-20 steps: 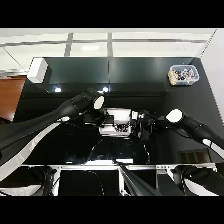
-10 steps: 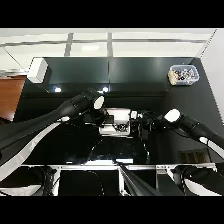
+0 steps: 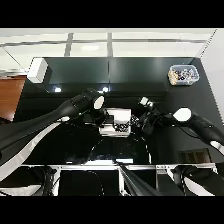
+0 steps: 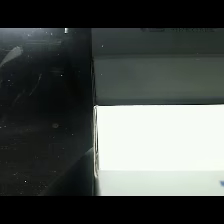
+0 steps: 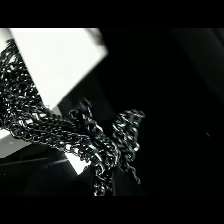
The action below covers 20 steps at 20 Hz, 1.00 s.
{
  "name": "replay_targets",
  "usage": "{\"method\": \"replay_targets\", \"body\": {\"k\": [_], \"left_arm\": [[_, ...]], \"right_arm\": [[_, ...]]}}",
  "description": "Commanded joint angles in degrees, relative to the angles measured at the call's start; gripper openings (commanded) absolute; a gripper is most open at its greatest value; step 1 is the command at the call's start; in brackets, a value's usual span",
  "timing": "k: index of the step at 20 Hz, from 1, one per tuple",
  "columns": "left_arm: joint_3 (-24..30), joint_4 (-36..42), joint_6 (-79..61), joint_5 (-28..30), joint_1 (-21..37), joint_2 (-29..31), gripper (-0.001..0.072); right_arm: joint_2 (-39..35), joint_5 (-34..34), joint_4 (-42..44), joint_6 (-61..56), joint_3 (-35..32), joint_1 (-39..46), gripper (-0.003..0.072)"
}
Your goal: Fold the box and place the chain.
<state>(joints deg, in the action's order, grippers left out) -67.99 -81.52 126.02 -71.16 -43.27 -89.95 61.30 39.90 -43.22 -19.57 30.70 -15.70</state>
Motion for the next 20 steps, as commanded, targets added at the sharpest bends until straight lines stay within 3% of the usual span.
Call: {"method": "replay_targets", "body": {"k": [1, 7, 10, 14, 17, 20], "left_arm": [[0.0, 0.0, 0.0, 0.0, 0.0, 0.0, 0.0026], [0.0, 0.0, 0.0, -0.1, 0.0, 0.0, 0.0025], [0.0, 0.2, 0.0, -0.1, 0.0, 0.0, 0.0026], [0.0, 1.2, 0.0, 0.0, 0.0, 0.0, 0.0026], [0.0, 1.2, 0.0, 0.0, 0.0, 0.0, 0.0026], [0.0, 1.2, 0.0, 0.0, 0.0, 0.0, 0.0025]], "right_arm": [[-9.4, 5.2, -3.8, -11.6, 0.1, 3.2, 0.0006], [-22.3, 13.6, -1.5, -25.9, 7.2, 3.3, 0.0007], [-22.7, 17.7, 5.4, -27.2, 13.5, 3.2, 0.0007], [-22.7, 17.7, 14.5, -27.1, 20.2, 3.2, 0.0007], [-22.6, 17.8, 19.5, -27.1, 21.0, 3.2, 0.0007], [-21.7, 18.0, 19.0, -27.4, 20.9, 1.9, 0.0008]]}}
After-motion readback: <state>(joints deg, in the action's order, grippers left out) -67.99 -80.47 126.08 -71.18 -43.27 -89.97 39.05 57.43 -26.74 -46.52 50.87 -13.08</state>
